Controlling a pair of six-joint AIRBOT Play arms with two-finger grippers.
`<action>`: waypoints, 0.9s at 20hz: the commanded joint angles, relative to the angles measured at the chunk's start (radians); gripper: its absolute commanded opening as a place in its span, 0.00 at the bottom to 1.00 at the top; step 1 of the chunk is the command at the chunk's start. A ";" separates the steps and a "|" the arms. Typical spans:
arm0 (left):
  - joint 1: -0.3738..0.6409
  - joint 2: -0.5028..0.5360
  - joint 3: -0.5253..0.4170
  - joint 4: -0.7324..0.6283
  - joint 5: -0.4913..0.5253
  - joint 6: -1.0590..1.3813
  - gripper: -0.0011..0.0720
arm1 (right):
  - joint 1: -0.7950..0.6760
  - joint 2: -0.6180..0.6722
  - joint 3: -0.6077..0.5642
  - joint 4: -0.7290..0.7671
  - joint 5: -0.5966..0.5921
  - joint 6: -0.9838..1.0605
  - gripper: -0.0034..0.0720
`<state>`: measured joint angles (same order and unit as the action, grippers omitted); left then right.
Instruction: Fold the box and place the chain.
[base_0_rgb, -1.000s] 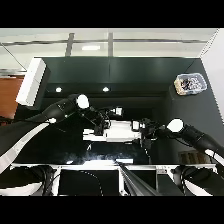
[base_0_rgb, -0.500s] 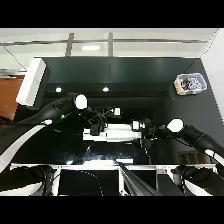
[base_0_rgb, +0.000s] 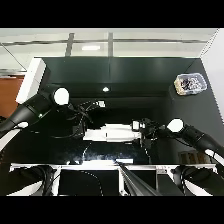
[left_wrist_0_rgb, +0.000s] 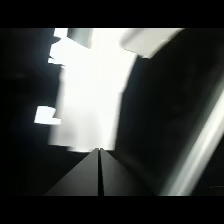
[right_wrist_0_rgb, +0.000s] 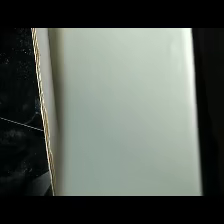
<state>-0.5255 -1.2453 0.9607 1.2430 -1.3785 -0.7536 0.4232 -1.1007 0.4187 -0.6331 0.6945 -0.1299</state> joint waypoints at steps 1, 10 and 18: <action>0.008 0.013 -0.034 -0.233 -0.008 -0.125 0.05 | 0.001 0.000 0.001 0.000 0.001 0.001 0.19; 0.016 -0.008 -0.251 -0.904 0.729 0.077 0.05 | 0.001 0.000 0.001 0.000 0.000 0.001 0.19; -0.026 -0.111 -0.252 -0.752 0.655 0.068 0.05 | 0.001 0.000 0.001 0.001 0.000 0.001 0.19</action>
<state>-0.5312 -1.3216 0.7120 0.4576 -0.7124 -0.6849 0.4232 -1.1007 0.4187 -0.6334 0.6964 -0.1299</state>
